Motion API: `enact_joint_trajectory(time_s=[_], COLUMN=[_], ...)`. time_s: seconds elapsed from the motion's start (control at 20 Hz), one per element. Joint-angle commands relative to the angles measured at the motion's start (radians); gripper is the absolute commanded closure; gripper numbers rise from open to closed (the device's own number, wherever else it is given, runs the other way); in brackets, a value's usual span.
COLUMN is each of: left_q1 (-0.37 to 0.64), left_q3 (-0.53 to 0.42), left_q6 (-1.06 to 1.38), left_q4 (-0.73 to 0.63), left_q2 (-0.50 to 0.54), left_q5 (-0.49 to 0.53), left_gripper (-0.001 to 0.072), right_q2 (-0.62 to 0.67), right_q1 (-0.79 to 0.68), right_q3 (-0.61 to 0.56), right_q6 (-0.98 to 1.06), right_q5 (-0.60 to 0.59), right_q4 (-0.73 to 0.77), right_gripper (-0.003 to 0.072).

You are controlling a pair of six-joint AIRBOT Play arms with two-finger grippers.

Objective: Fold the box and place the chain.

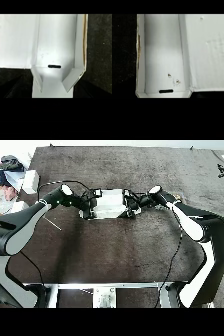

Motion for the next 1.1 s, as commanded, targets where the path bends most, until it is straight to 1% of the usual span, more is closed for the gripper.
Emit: enact_joint_trajectory(time_s=[0.0, 0.05, 0.1, 0.15, 0.2, 0.35, 0.5, 0.6, 0.75, 0.9, 0.95, 1.0, 1.05], left_q1=[0.000, 0.000, 0.000, 0.000, 0.000, -0.001, -0.001, 0.000, 0.000, 0.000, 0.000, 0.000, 0.000], left_q3=[0.000, 0.000, 0.000, 0.000, 0.000, 0.000, 0.000, 0.000, 0.000, -0.001, -0.001, -0.001, -0.001], left_q6=[0.002, 0.004, 0.014, 0.026, 0.028, 0.042, 0.128, 0.134, 0.137, 0.174, 0.184, 0.185, 0.186], left_q4=[-0.013, -0.013, -0.013, -0.015, -0.023, -0.074, -0.176, -0.216, -0.230, -0.230, -0.232, -0.239, -0.248], left_q2=[-0.002, -0.002, -0.002, -0.002, -0.002, -0.002, -0.018, -0.026, -0.027, -0.028, -0.029, -0.029, -0.029], left_q5=[-0.006, -0.010, -0.013, -0.013, -0.011, -0.017, -0.047, -0.036, -0.029, -0.049, -0.056, -0.059, -0.063], left_gripper=[0.0116, 0.0253, 0.0349, 0.0473, 0.0536, 0.0537, 0.0536, 0.0537, 0.0537, 0.0533, 0.0408, 0.0311, 0.0313], right_q2=[0.000, 0.000, 0.000, 0.000, 0.000, 0.000, 0.000, 0.000, 0.000, 0.000, 0.000, 0.000, 0.000], right_q1=[0.000, 0.000, 0.000, -0.001, 0.000, 0.000, -0.001, 0.000, 0.000, 0.000, 0.000, 0.000, 0.000], right_q3=[0.000, 0.000, 0.000, 0.000, 0.000, 0.000, 0.000, 0.000, 0.000, 0.000, 0.000, 0.000, 0.000], right_q6=[0.000, 0.000, 0.000, 0.000, 0.000, 0.000, 0.000, 0.000, 0.000, 0.000, 0.000, 0.000, 0.000], right_q5=[0.001, 0.001, 0.001, 0.001, 0.001, 0.001, 0.001, 0.001, 0.001, 0.001, 0.001, 0.001, 0.001], right_q4=[0.000, 0.000, 0.000, 0.000, 0.000, 0.000, 0.000, 0.000, 0.000, 0.000, 0.000, 0.000, 0.000], right_gripper=[0.0151, 0.0151, 0.0151, 0.0151, 0.0151, 0.0151, 0.0151, 0.0151, 0.0151, 0.0151, 0.0151, 0.0151, 0.0151])
